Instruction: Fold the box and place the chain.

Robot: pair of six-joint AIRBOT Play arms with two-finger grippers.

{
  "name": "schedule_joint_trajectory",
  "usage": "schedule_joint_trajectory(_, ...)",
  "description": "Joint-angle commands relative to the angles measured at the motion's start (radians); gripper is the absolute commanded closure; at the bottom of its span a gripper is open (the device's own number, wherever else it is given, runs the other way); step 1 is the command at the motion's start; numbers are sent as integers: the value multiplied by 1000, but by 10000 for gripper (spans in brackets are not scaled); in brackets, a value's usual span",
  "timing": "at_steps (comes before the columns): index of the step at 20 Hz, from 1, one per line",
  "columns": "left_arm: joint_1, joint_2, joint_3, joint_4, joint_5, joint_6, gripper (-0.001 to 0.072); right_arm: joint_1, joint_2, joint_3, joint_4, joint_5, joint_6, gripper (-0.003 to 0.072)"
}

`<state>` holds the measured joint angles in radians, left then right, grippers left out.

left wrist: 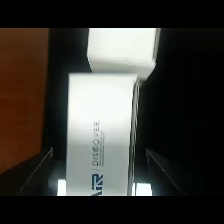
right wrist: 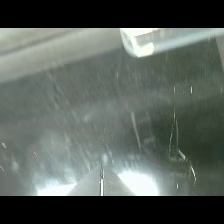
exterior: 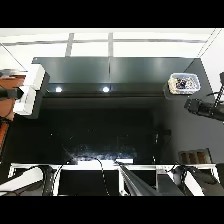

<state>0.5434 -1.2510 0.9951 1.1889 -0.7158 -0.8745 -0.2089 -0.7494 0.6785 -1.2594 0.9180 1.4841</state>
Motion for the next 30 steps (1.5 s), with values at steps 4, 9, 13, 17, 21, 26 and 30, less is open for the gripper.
schedule_joint_trajectory(4,-214,274,13,-297,55,-61,453,224,-54,235,-64,-82,-60,659)
schedule_joint_trajectory(9,-700,305,-3,-216,6,-126,684,351,-82,294,-302,196,110,659)
schedule_joint_trajectory(13,-966,306,-138,-56,27,-386,684,360,15,81,-452,182,230,660)
schedule_joint_trajectory(17,-987,323,-235,36,23,-525,684,360,75,-53,-483,149,293,660)
schedule_joint_trajectory(21,-907,409,-233,55,23,-525,683,360,75,-53,-485,154,293,660)
schedule_joint_trajectory(26,-860,437,-234,69,-26,-523,681,360,75,-53,-485,154,293,660)
schedule_joint_trajectory(30,-861,437,-234,68,-25,-523,681,360,75,-53,-485,154,293,660)
